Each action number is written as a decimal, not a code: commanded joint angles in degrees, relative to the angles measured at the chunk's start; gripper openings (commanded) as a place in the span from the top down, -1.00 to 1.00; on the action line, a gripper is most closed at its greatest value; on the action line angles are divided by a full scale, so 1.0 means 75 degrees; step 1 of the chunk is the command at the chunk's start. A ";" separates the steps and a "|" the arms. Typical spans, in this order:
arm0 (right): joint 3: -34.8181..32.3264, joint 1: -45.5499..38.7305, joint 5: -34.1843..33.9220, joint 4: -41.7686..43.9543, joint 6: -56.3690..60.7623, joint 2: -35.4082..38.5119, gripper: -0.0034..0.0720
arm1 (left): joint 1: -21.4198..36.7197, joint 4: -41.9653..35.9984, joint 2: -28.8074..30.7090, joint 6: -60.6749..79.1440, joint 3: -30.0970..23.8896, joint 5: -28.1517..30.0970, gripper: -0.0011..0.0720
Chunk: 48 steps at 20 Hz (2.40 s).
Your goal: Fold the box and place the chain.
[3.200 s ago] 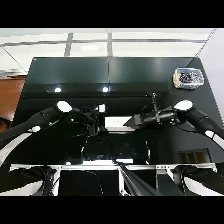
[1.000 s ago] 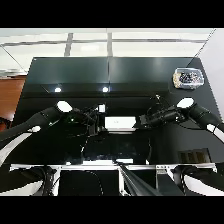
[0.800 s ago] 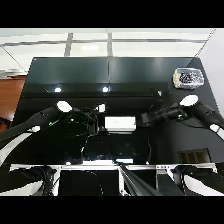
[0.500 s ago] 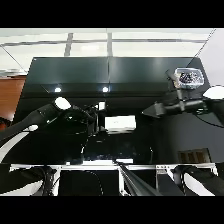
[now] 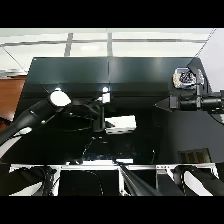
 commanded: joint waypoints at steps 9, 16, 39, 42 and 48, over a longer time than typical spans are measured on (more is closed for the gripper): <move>0.0009 -0.0061 -0.0009 -0.0396 -0.0076 0.0023 0.87 | -0.1035 0.1492 -0.1565 -0.3220 0.1093 0.0699 -1.00; 0.0009 -0.0061 -0.0175 -0.0399 -0.0239 0.0023 0.87 | -0.1040 0.1495 -0.1609 -0.3319 0.1093 0.0507 -0.99; 0.0006 -0.0061 -0.0423 -0.0478 -0.0239 0.0023 0.87 | -0.1737 0.2623 -0.1953 -0.3267 0.1090 0.0921 -1.00; 0.0003 -0.0061 -0.0539 -0.0641 -0.0236 0.0023 0.87 | -0.2098 0.2935 -0.2104 -0.3258 0.1093 0.1346 -0.98; 0.0003 -0.0061 -0.0600 -0.0737 -0.0236 0.0023 0.87 | -0.1408 0.5421 -0.1784 -0.5488 0.2159 0.0152 0.53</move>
